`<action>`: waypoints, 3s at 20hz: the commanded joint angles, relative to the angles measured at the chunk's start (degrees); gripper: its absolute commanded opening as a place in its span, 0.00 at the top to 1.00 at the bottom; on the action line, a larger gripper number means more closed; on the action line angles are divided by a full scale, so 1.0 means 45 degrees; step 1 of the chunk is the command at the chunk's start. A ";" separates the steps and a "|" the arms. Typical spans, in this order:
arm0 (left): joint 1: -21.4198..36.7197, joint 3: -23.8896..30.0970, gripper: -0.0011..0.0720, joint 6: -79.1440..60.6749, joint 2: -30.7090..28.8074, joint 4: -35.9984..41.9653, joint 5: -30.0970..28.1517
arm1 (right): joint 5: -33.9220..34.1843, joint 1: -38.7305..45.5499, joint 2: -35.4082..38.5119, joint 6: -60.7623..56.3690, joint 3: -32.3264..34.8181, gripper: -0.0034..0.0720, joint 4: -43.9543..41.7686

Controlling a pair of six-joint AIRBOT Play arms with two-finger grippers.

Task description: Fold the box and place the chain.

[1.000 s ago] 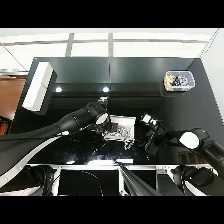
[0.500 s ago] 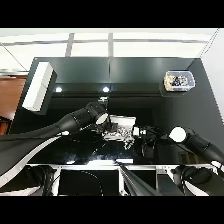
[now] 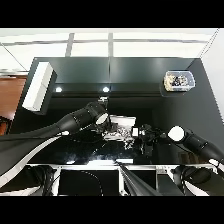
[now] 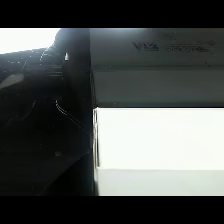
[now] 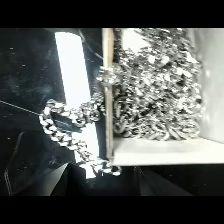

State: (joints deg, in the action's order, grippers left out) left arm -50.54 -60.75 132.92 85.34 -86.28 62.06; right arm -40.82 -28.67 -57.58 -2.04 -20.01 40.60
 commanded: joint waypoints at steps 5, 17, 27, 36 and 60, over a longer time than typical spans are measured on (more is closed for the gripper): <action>0.0005 0.0005 0.95 -0.0005 0.0000 0.0000 -0.0005 | -0.0170 -0.0005 -0.0015 0.0102 0.0005 0.84 0.0087; 0.0005 0.0005 0.95 -0.0005 0.0000 0.0068 0.0000 | -0.3070 0.0024 0.2744 -0.9690 -0.1535 0.94 0.3473; 0.0005 0.0005 0.95 -0.0005 0.0000 0.0092 -0.0005 | -0.7237 0.1846 0.3546 -1.6223 -0.7062 0.94 0.3419; 0.0005 0.0005 0.95 -0.0005 0.0000 0.0092 -0.0010 | -0.5736 0.2535 0.3497 -1.6028 -0.7203 0.94 0.1025; 0.0010 -0.0049 0.95 -0.0243 0.0000 0.0379 -0.0345 | -0.5838 0.5445 0.2735 -1.6111 -0.6261 0.52 0.4658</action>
State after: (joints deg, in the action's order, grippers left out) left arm -50.54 -60.73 132.40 85.36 -84.60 60.60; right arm -66.78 -5.15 -45.41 -74.85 -47.90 60.84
